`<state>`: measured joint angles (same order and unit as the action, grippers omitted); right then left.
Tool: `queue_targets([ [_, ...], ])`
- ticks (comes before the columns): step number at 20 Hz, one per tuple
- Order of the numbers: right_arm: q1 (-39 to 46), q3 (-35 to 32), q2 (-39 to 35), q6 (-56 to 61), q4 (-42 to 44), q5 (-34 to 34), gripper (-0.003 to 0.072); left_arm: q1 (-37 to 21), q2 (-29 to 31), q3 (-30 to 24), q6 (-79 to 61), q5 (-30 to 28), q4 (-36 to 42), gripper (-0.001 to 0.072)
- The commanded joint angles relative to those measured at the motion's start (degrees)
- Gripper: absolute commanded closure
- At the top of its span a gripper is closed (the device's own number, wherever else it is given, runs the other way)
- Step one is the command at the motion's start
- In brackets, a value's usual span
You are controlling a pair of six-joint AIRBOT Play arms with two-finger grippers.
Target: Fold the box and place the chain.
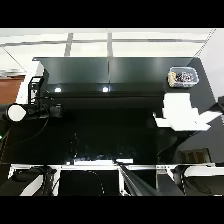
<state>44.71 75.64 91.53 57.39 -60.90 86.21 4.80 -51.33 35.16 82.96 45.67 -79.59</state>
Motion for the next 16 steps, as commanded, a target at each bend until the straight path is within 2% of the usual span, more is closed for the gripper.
queue_targets([
  [1,-8.1,-6.7,-7.8,4.1,7.6,-1.9,0.0677,0.0,0.0,0.0,0.0,-0.3,2.8,0.0003],
  [3,-13.5,-15.7,-16.1,2.4,12.8,-10.5,0.0677,0.0,-0.1,0.0,0.0,-0.3,3.3,0.0004],
  [4,-16.1,-21.6,-21.2,-0.1,18.6,-15.7,0.0677,0.0,-0.1,0.0,0.0,-0.2,4.2,0.0004],
  [7,-25.9,-40.1,-36.4,-7.0,35.5,-30.3,0.0677,0.1,-0.2,0.0,-0.2,0.7,11.8,0.0007],
  [10,-37.6,-53.2,-47.2,-7.1,42.8,-45.9,0.0677,0.1,-1.4,0.0,-3.5,0.9,19.5,0.0007],
  [12,-45.1,-58.3,-49.7,-7.1,46.8,-53.5,0.0677,0.1,-4.0,0.0,-11.4,1.5,28.7,0.0008],
  [14,-52.8,-60.7,-49.7,-7.1,47.4,-57.4,0.0677,0.0,-8.3,0.7,-20.3,2.7,38.5,0.0008],
  [16,-59.5,-61.4,-49.7,-7.0,47.4,-60.3,0.0677,-0.2,-14.5,4.3,-21.5,6.3,41.5,0.0008],
])
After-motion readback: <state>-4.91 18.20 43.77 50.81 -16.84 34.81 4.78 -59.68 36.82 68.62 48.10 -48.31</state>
